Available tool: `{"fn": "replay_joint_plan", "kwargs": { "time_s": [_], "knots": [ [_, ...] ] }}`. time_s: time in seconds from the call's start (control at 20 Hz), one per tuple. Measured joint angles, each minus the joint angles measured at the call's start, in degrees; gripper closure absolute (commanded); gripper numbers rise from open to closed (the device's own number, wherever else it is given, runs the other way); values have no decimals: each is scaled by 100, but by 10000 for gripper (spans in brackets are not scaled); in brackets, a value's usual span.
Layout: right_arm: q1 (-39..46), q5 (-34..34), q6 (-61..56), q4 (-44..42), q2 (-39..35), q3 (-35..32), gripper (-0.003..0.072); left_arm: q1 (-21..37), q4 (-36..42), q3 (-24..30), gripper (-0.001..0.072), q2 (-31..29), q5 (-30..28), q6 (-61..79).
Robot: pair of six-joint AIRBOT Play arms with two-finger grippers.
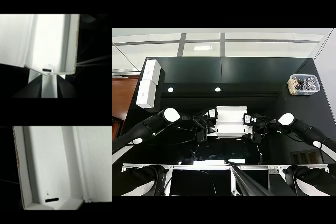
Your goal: Fold the box and place the chain.
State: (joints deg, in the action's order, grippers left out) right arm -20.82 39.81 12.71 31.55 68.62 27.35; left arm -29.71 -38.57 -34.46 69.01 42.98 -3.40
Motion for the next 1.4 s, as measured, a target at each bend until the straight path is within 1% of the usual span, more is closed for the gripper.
{"fn": "replay_joint_plan", "kwargs": {
  "time_s": [0.15,0.35,0.4,0.45,0.5,0.55,0.6,0.65,0.7,0.75,0.8,0.9,1.05,1.15,1.3,1.4],
  "knots": [
    [0,0,0,0,0,0,284,-13,269,0,494,87,-52,17],
    [0,2,0,2,0,2,283,-92,885,0,494,278,-146,208],
    [0,2,2,2,0,2,283,-129,1038,0,507,328,-160,269],
    [0,2,4,2,0,2,283,-155,1165,0,612,374,-184,317],
    [0,2,4,2,0,2,283,-170,1241,0,617,411,-192,358],
    [0,2,4,2,0,2,283,-181,1314,0,559,439,-199,391],
    [0,2,4,0,0,2,283,-188,1346,0,339,455,-212,411],
    [0,0,0,-2,0,2,284,-195,1399,0,302,472,-219,417],
    [0,0,4,0,0,2,283,-197,1412,0,443,481,-236,433],
    [0,2,4,0,0,2,283,-199,1421,0,468,487,-240,446],
    [0,0,4,0,0,2,283,-205,1440,0,437,492,-227,455],
    [0,0,4,0,0,2,283,-197,1456,-9,683,494,-179,452],
    [0,0,2,0,0,2,283,-44,1141,-149,684,389,166,251],
    [0,-2,-7,-2,0,2,284,216,638,-282,685,146,472,-358],
    [0,-2,-7,-2,0,2,283,855,-428,-420,684,-424,925,-1641],
    [0,-2,-4,-2,0,2,283,1443,-1060,-444,684,-763,1263,-2765]
  ]
}}
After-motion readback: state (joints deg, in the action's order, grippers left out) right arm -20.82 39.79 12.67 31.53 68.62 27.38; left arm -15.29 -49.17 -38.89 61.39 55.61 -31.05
